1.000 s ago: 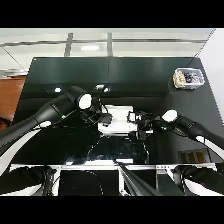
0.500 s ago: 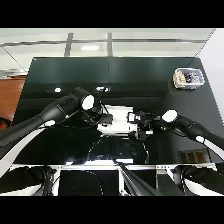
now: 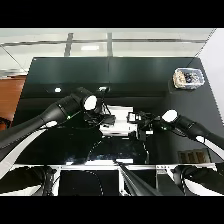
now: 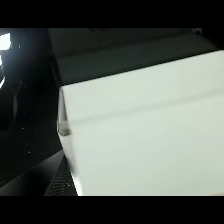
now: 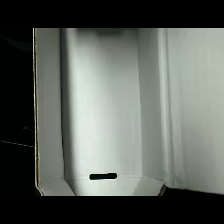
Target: Fold the box and place the chain.
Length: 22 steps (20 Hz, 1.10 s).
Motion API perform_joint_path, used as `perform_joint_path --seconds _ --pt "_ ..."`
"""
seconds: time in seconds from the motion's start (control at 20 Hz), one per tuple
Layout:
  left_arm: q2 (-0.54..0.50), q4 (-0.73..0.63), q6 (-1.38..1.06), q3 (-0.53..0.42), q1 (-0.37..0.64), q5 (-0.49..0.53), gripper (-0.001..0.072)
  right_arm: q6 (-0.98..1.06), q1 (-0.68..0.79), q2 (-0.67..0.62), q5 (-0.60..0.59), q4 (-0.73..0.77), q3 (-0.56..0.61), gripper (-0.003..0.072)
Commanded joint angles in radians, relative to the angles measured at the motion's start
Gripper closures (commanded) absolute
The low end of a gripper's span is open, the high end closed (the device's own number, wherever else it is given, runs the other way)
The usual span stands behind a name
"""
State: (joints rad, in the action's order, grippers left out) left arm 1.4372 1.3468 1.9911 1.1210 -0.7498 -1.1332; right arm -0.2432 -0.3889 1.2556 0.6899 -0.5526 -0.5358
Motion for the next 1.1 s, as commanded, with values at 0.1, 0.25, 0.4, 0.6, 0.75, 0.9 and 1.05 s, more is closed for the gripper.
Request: perform_joint_path --seconds 0.1,0.25,0.4,0.6,0.75,0.9,1.05 --pt "0.002 -0.004 0.022 0.005 -0.026 0.01 0.0265 0.0 0.0 0.0 -0.003 0.002 0.0 0.0631" --pt "0.007 0.01 0.029 0.005 -0.025 -0.006 0.0265 0.0 0.0 0.0 -0.003 0.002 0.0 0.0631" --pt "0.024 0.031 0.039 0.005 -0.025 -0.019 0.0265 0.0 0.0 0.0 -0.003 0.002 0.0 0.0631" --pt "0.061 0.108 0.061 0.005 -0.025 -0.079 0.0265 0.0 0.0 0.0 -0.003 0.002 0.0 0.0631" --pt "0.067 0.146 0.104 0.005 -0.025 -0.072 0.0265 0.0 0.0 0.0 -0.003 0.002 0.0 0.0631" --pt "0.069 0.204 0.146 0.005 -0.024 -0.071 0.0265 0.0 0.0 0.0 -0.003 0.002 0.0 0.0631" --pt "0.069 0.182 0.216 0.021 -0.021 -0.065 0.0265 0.0 0.0 0.0 -0.003 0.002 0.0 0.0631"
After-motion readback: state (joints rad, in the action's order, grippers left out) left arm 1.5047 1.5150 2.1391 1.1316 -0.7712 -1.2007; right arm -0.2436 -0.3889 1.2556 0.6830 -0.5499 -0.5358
